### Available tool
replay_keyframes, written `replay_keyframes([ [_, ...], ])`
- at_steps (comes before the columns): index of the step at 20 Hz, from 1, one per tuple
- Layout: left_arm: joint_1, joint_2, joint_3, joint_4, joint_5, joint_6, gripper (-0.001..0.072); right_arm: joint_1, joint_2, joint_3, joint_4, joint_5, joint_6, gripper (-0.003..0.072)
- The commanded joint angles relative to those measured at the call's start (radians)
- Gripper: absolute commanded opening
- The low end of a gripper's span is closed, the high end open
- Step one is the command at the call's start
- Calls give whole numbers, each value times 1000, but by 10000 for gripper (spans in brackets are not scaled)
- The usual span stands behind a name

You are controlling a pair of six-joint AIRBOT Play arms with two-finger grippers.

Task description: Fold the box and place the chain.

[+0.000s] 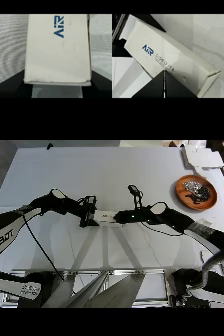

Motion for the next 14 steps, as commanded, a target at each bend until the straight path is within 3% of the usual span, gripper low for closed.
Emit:
replay_keyframes([
  [1, 0, 1, 0, 0, 0, -2, 275, 1, 6, -5, -3, 4, -5, 12],
  [8, 0, 1, 0, 0, 0, -2, 275, -58, 208, 3, -19, 24, -5, 12],
  [11, 0, 1, 0, 0, 0, -2, 275, -137, 357, 3, -133, 121, 15, 13],
  [14, 0, 1, 0, 0, 0, -2, 275, -240, 502, 3, -344, 269, 151, 13],
])
